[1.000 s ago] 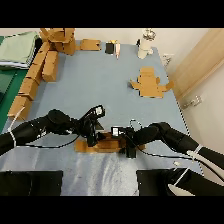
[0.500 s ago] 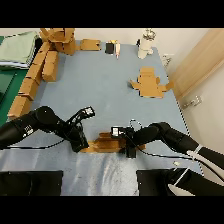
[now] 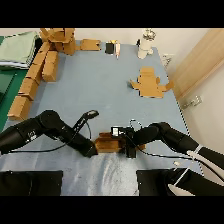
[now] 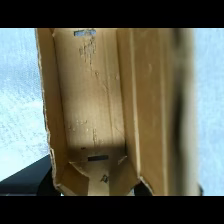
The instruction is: Fold the box.
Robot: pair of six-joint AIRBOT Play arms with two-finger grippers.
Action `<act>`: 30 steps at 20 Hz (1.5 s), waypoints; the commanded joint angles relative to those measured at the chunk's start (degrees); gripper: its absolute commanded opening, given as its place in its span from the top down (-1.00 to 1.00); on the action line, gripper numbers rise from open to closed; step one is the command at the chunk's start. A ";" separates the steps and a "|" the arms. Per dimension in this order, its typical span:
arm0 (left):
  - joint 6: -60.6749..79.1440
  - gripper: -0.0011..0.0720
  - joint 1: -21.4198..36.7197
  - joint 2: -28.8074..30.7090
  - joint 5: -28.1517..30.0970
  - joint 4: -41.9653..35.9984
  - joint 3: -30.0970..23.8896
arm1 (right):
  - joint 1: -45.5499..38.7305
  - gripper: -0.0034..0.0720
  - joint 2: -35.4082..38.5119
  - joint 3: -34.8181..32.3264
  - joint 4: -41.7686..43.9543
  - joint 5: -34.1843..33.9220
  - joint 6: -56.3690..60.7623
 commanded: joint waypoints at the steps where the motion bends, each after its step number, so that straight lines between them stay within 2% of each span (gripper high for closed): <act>1: -2.32 0.94 -1.18 -1.97 14.62 -9.20 0.13 | 0.04 -0.49 -0.02 -0.02 0.04 -0.31 0.02; 3: -2.27 0.94 -0.57 -3.63 18.08 -9.35 0.52 | 0.04 -0.49 -0.04 -0.02 0.04 -1.14 0.04; 9: -2.03 0.94 0.68 -6.69 20.37 -12.07 4.26 | 0.04 -0.49 -0.04 -0.02 0.02 -1.46 0.04; 14: -2.08 0.94 0.44 -11.02 19.93 -13.07 4.98 | 0.04 -0.49 -0.04 -0.02 0.00 -1.44 0.04; 24: -2.49 0.94 1.07 -15.17 19.30 -6.69 5.01 | 0.04 -0.48 -0.04 -0.02 0.02 -1.29 0.02; 30: -0.52 0.94 2.71 -16.63 17.03 -6.45 4.98 | 0.04 -0.48 -0.04 -0.02 0.02 -1.25 0.02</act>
